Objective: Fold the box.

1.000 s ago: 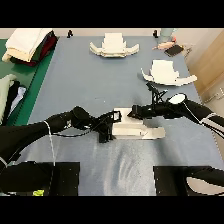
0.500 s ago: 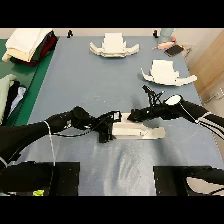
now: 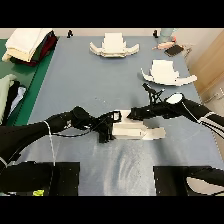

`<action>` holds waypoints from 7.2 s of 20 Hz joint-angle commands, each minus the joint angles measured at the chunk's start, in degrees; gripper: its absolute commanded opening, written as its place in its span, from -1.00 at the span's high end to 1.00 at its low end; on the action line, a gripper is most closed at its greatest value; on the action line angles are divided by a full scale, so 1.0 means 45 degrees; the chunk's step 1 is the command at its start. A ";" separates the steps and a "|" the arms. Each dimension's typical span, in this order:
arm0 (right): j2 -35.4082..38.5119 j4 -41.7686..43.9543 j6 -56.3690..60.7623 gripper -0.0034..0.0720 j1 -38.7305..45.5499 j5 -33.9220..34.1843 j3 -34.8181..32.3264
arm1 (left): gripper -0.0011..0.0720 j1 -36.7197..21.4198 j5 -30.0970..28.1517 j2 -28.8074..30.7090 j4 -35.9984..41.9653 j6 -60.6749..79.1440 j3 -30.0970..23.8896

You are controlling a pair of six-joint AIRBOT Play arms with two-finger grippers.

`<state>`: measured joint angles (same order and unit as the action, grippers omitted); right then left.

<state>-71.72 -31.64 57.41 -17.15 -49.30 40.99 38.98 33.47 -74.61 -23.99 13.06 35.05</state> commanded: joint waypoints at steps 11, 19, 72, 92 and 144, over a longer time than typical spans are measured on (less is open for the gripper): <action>0.5814 -0.5226 -0.1928 0.11 0.0000 -0.5377 0.0015 | -0.34 -0.0010 -0.0005 -0.0010 0.0000 -0.0005 0.0005; 0.5795 -0.8223 -0.5100 -0.68 0.0000 -0.4133 -0.1326 | -0.34 -0.0010 -0.0005 -0.0010 0.0000 -0.0005 0.0005; 0.4852 -0.7349 -0.4575 0.91 -0.0335 -0.0782 -0.2594 | -0.34 -0.0010 -0.0005 -0.0010 0.0000 -0.0005 0.0005; 0.3152 -0.5576 0.4920 0.91 0.2628 -0.3264 -0.2424 | -0.34 -0.0010 -0.0005 -0.0010 0.0000 -0.0005 0.0005; -0.0884 -1.4105 1.7728 -0.09 -0.6091 -0.4969 0.2506 | -0.34 -0.0010 -0.0005 -0.0010 0.0000 -0.0005 0.0005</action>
<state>-76.29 -94.45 137.93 -44.53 -70.65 51.99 38.98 33.45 -74.61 -23.79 12.84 35.05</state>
